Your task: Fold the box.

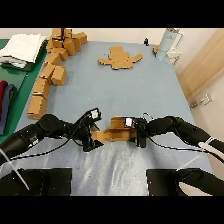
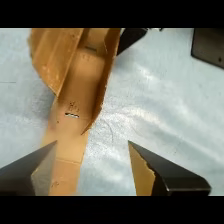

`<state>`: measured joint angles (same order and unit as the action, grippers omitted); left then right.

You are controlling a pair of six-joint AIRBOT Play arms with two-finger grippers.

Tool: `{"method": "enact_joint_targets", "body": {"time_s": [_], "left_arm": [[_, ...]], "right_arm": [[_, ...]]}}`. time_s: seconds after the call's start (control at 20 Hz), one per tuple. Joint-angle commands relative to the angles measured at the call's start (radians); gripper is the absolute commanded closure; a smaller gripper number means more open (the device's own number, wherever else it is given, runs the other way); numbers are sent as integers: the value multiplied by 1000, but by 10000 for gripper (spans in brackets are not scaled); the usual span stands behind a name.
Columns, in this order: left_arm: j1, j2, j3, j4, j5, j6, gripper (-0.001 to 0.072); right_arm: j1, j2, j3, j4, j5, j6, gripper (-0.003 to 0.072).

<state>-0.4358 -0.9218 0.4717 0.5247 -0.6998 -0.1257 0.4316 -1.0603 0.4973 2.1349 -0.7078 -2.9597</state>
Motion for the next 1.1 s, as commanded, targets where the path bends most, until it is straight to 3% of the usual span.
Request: {"method": "enact_joint_targets", "body": {"time_s": [0.0,0.2,0.45,0.65,0.75,0.8,1.05], "left_arm": [[-7,-87,-16,-57,32,244,19],[-13,-182,20,-58,92,241,20],[-58,-264,92,-120,93,242,37],[-64,-290,107,-124,87,247,404],[-64,-290,107,-125,88,249,511],[-64,-290,107,-125,89,250,544],[-83,-291,107,-148,107,298,544]], "right_arm": [[1,0,0,0,0,0,178],[0,0,0,0,0,0,178],[0,0,0,0,0,0,179],[1,0,0,0,0,0,179],[1,0,0,0,0,0,178],[0,0,0,0,0,0,178],[0,0,0,0,1,0,179]]}}
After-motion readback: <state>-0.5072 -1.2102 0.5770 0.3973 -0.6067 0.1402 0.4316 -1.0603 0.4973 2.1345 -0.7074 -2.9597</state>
